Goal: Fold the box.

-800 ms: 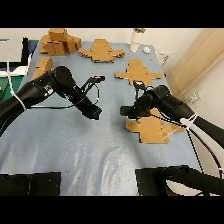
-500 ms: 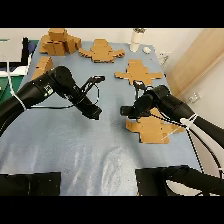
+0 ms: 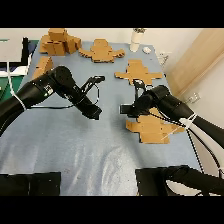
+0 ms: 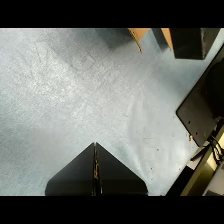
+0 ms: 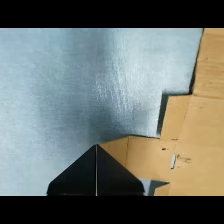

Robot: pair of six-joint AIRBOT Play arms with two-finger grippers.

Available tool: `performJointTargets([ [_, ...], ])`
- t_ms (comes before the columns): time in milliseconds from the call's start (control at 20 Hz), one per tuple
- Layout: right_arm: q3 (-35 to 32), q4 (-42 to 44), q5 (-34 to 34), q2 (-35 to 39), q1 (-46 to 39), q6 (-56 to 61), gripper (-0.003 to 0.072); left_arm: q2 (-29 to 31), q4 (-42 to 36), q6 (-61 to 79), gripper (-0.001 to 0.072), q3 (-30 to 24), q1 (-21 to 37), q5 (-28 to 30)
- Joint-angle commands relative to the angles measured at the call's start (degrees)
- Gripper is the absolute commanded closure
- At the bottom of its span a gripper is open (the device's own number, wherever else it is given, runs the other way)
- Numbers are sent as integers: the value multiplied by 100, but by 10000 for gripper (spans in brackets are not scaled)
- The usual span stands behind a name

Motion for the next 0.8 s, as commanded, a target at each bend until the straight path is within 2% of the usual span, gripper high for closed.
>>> performJointTargets([
  [0, 2, 186, 295, -26, 0, 31, 682, -4, 0, 28, 696, 4, -2, 87],
  [200, 2, 748, 210, -66, 0, -48, 682, -4, 0, 22, 696, 4, -2, 463],
  [300, 92, 533, 291, -66, -61, -83, 681, -4, 0, 22, 696, 4, -2, 640],
  [350, 267, 251, 184, -68, -199, -181, 641, -4, 0, 22, 696, 4, -13, 688],
  [450, 927, -225, -785, -160, -850, -564, 346, -4, -2, 20, 696, 4, -13, 798],
  [550, 1423, -713, -1794, -284, -1805, -1080, 249, -4, 0, 17, 695, 4, -11, 944],
  [650, 1449, -1034, -2245, -297, -2824, -1482, 220, -4, 0, 17, 693, 4, -11, 997],
  [700, 1392, -1040, -2304, -295, -3335, -1759, 218, -4, -2, 17, 607, 4, -13, 1001],
  [750, 1309, -1043, -2310, -291, -3762, -2037, 218, -4, -4, 13, 311, 4, -13, 999],
])
